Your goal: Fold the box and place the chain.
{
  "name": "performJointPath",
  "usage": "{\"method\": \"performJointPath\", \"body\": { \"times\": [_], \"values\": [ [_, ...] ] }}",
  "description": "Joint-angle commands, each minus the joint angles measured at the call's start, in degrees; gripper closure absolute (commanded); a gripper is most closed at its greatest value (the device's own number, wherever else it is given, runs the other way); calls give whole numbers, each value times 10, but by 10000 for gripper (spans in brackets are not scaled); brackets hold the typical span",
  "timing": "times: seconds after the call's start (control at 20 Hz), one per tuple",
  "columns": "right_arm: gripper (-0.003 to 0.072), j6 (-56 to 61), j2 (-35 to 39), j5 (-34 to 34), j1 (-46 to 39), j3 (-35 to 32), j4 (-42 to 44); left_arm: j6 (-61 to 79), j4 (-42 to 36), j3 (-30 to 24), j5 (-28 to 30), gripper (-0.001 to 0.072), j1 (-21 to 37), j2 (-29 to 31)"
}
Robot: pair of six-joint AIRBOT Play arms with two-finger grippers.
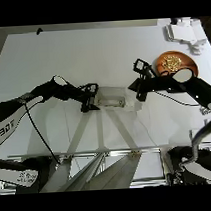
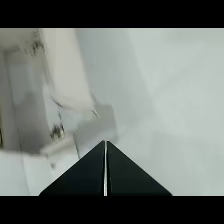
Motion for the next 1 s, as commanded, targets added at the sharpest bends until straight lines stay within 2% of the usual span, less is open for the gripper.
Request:
{"method": "performJointPath", "body": {
  "times": [0.0,0.05,0.1,0.2,0.35,0.4,0.6,0.75,0.8,0.85,0.95],
  "values": [
    [652,33,50,25,-8,-34,-151,0,0,0,0,634,0,0],
    [567,33,47,24,5,-46,-163,0,0,0,0,634,0,0],
    [532,30,42,22,20,-54,-164,0,0,0,0,634,0,0],
    [518,28,24,10,52,-55,-162,0,0,0,0,634,0,0],
    [496,28,-12,-47,103,-55,-158,0,0,0,0,634,0,0],
    [459,28,-28,-64,119,-55,-158,0,0,0,0,634,0,0],
    [458,31,-67,-130,167,-54,-146,0,0,0,0,634,0,0],
    [475,61,-69,-164,183,-53,-145,0,0,0,0,634,0,0],
    [549,61,-69,-164,183,-53,-145,0,0,0,0,634,0,0],
    [587,61,-69,-164,183,-53,-145,0,0,0,0,634,0,0],
    [593,61,-69,-168,183,-53,-145,0,0,0,0,634,0,0]
  ]
}}
